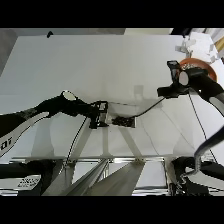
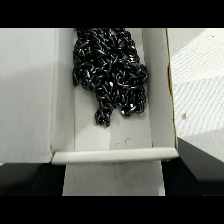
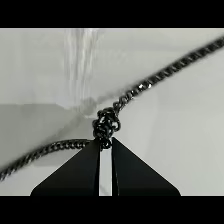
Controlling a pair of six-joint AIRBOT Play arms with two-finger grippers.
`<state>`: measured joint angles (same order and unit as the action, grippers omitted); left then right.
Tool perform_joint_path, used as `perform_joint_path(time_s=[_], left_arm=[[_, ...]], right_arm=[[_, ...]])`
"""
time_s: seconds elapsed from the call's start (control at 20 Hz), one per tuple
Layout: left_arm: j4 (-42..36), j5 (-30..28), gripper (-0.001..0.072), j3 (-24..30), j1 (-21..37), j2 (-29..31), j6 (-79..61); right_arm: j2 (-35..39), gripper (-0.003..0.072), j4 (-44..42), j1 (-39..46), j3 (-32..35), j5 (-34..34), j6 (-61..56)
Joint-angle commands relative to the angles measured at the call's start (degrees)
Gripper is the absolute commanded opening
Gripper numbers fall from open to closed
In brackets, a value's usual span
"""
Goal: Fold the box and place the chain.
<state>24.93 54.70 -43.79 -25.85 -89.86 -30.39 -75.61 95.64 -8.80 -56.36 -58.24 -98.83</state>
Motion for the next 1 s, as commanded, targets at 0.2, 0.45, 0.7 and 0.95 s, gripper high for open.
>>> perform_joint_path(time_s=[0.2, 0.45, 0.7, 0.95], left_arm=[[0.0, 0.0, 0.0273, 0.0, 0.0, 0.0, 0.0], [0.0, 0.0, 0.0273, 0.0, 0.0, 0.0, 0.0], [0.0, 0.0, 0.0273, 0.0, 0.0, 0.0, 0.0], [0.0, 0.0, 0.0273, 0.0, 0.0, 0.0, 0.0]], right_arm=[[25.6, 0.0018, -2.8, -7.1, 0.0, -12.1, 3.1], [37.0, 0.0019, -13.7, -18.0, 0.0, -13.0, 2.7], [36.6, 0.0019, -19.9, -27.3, 0.0, -9.2, 2.3], [30.1, 0.0019, -19.7, -34.3, 0.0, 0.4, 1.2]])
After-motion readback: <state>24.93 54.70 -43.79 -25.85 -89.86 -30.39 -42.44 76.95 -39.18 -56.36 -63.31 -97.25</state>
